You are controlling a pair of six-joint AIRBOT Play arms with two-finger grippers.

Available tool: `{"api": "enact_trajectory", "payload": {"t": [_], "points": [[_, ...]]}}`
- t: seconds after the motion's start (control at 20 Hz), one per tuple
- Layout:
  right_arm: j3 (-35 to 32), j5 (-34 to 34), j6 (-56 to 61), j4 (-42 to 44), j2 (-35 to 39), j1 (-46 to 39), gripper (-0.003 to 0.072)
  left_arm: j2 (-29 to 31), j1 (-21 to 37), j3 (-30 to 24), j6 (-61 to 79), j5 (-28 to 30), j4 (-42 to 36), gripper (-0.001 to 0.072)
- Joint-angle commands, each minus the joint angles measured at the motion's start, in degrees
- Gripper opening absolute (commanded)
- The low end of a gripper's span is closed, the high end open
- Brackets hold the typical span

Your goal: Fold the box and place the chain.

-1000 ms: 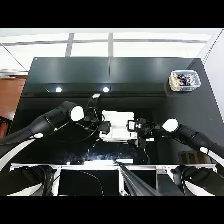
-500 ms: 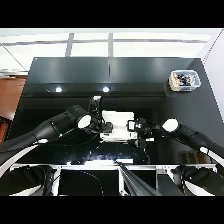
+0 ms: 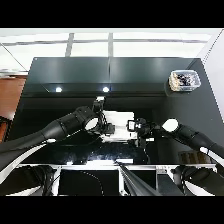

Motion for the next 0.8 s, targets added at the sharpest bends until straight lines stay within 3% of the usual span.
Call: {"api": "enact_trajectory", "payload": {"t": [0.0,0.1,0.15,0.3,0.35,0.75], "points": [[-0.02,-0.66,0.0,0.0,-0.02,0.0,0.0571,-1.55,-0.28,1.53,-1.07,-2.32,1.09,0.0475],[-0.02,-0.66,0.0,-0.02,-0.02,0.0,0.0571,-2.21,-0.61,3.02,-1.07,-2.29,1.22,0.0444],[-0.02,-0.66,-0.02,-0.02,-0.02,0.02,0.0571,-2.54,-0.74,3.74,-1.07,-2.51,1.2,0.0369],[-0.02,-0.66,0.0,-0.02,-0.02,0.0,0.0571,-3.34,-1.36,4.87,-1.09,-4.26,1.49,0.033],[-0.02,-0.63,0.0,-0.02,-0.02,0.0,0.0571,-3.45,-1.4,4.85,-1.09,-4.81,1.49,0.0268],[-0.02,-0.63,0.0,-0.02,-0.02,0.02,0.0571,-5.05,-1.57,4.87,-2.58,-5.14,2.69,0.0262]]}}
